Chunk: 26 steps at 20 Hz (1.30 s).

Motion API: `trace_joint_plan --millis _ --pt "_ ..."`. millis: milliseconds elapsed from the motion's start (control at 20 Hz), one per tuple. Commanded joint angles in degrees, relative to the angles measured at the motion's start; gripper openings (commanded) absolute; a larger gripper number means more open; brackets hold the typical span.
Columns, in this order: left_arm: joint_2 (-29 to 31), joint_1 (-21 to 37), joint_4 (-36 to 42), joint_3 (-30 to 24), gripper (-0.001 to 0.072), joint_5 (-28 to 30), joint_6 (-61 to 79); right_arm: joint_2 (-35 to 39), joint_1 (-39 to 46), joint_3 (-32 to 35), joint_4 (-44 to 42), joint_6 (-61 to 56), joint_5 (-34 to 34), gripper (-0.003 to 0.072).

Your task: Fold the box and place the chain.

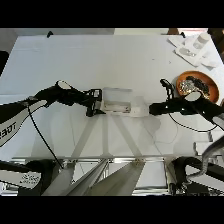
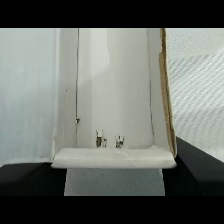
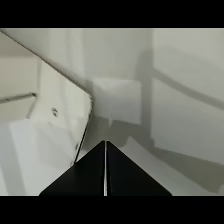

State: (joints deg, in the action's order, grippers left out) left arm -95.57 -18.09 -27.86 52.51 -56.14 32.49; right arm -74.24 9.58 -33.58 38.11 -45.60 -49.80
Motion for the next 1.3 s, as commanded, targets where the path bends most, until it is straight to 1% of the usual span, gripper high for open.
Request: trace_joint_plan --millis 0,250,300,400,650,700,950,1100,1200,1250 --pt "0.04 0.02 0.0 0.0 0.0257 0.0 0.02 -1.01 -0.94 0.22 -6.54 4.35 1.2 0.0008" --pt "0.04 0.02 0.0 0.0 0.0257 0.0 0.02 -2.38 -5.64 0.2 -10.03 4.79 0.22 0.0009" --pt "0.04 0.02 0.0 0.0 0.0257 0.0 0.02 -2.38 -6.1 0.2 -11.06 5.25 -0.81 0.0029" --pt "0.04 0.02 0.0 0.0 0.0257 0.0 0.02 -2.38 -6.19 0.2 -12.37 5.01 -2.1 0.0269" --pt "0.04 0.02 0.0 0.0 0.0257 0.0 0.02 -2.38 -6.19 0.2 -17.68 5.73 -4.44 0.0278" --pt "0.04 0.02 0.0 0.0 0.0257 0.0 0.02 -2.38 -6.19 0.2 -18.38 5.68 -4.39 0.0317" --pt "0.04 0.02 0.0 0.0 0.0257 0.0 0.02 -2.29 -6.19 0.2 -19.15 5.62 -4.74 0.032" --pt "0.04 0.02 0.0 0.0 0.0257 0.0 0.02 -0.85 -6.19 0.2 -19.12 5.64 -4.87 0.0325" --pt "0.04 0.02 0.0 0.0 0.0257 0.0 0.02 0.09 -6.19 0.2 -19.08 5.64 -4.7 0.0448" --pt "0.04 0.02 0.0 0.0 0.0257 -0.02 0.02 0.28 -6.19 0.2 -19.1 5.62 -4.48 0.046"
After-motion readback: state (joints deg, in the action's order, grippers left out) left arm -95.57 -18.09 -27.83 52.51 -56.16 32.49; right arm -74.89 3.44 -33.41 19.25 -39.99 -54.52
